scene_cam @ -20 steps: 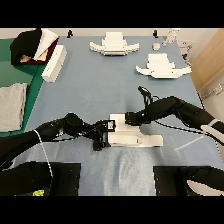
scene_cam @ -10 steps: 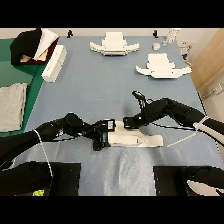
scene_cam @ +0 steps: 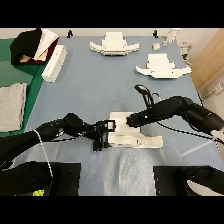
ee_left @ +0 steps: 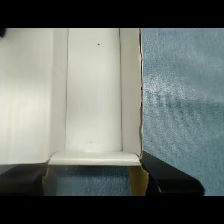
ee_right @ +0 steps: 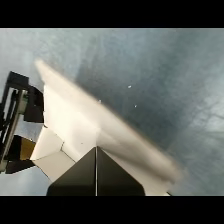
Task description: Fold the box.
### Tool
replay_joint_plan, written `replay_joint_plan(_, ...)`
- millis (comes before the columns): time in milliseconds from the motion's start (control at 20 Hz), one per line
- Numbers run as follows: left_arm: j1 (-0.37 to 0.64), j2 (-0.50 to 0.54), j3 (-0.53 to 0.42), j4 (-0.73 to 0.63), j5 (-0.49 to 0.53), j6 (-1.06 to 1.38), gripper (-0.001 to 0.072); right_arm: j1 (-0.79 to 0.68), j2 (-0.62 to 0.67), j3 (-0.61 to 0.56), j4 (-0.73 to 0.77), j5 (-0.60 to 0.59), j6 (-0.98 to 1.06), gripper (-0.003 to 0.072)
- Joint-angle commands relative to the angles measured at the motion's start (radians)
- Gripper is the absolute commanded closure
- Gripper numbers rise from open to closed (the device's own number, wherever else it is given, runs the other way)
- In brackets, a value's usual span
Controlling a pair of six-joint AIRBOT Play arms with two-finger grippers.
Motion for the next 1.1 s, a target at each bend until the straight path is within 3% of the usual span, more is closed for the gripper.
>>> replay_joint_plan(0,0.0,0.0,0.001,0.0,0.002,-0.001,0.0241,-0.001,0.162,0.001,-0.089,-0.051,-0.005,0.0686)
replay_joint_plan(250,0.0,0.0,0.001,0.0,0.002,-0.001,0.0241,0.0,0.353,-0.025,-0.074,-0.346,-0.293,0.0685)
replay_joint_plan(300,0.0,0.0,0.001,0.0,0.002,-0.001,0.0241,0.0,0.381,-0.039,-0.105,-0.389,-0.306,0.0639)
replay_joint_plan(400,0.0,0.0,0.001,0.0,0.002,-0.001,0.0241,0.0,0.423,-0.076,-0.181,-0.432,-0.336,0.0399)
replay_joint_plan(500,0.0,0.0,0.001,0.0,0.002,-0.001,0.0241,0.0,0.436,-0.122,-0.254,-0.42,-0.459,0.0209)
replay_joint_plan(600,0.0,0.0,0.001,0.0,0.002,-0.001,0.0241,0.0,0.436,-0.185,-0.32,-0.333,-0.607,0.009)
replay_joint_plan(800,0.0,0.0,0.001,0.0,0.002,-0.001,0.0241,0.0,0.414,-0.307,-0.328,-0.09,-0.771,0.009)
replay_joint_plan(1050,0.0,0.0,0.001,0.0,0.002,-0.001,0.0241,0.0,0.323,-0.335,-0.295,-0.017,-0.838,0.009)
